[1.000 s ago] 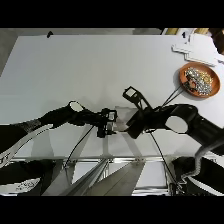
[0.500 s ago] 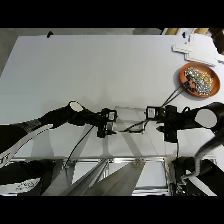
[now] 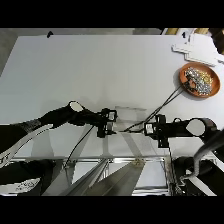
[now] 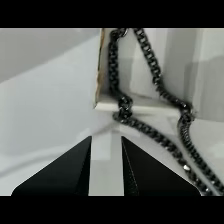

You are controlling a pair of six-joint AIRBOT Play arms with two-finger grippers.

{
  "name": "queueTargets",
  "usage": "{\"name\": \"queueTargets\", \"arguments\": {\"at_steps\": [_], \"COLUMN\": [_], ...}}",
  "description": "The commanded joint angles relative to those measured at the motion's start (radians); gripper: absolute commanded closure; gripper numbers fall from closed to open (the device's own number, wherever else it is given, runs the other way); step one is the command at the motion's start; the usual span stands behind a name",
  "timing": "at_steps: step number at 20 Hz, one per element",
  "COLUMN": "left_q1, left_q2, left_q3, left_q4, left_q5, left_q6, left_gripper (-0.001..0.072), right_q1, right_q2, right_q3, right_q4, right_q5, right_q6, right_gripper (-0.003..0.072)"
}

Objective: Fold the box and place the chain.

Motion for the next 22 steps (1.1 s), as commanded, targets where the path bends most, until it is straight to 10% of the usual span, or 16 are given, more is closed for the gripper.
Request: {"name": "queueTargets", "arguments": {"at_steps": [1,11,22], "left_q1": [0.001,0.001,0.001], "left_q2": [0.001,0.001,0.001], "left_q3": [0.0,0.0,0.0], "left_q4": [0.0,0.0,0.0], "left_q5": [0.0,0.0,0.0], "left_q6": [0.0,0.0,0.0], "left_gripper": [0.0502,0.0502,0.0502], "right_q1": [-0.001,0.027,0.045], "right_q2": [-0.037,-0.075,-0.014], "right_q3": [-0.019,-0.019,-0.014], "right_q4": [0.076,0.131,-0.041], "right_q5": [-0.121,-0.117,-0.046], "right_q6": [-0.05,-0.048,0.155], "right_gripper": [0.0482,0.0488,0.067]}}
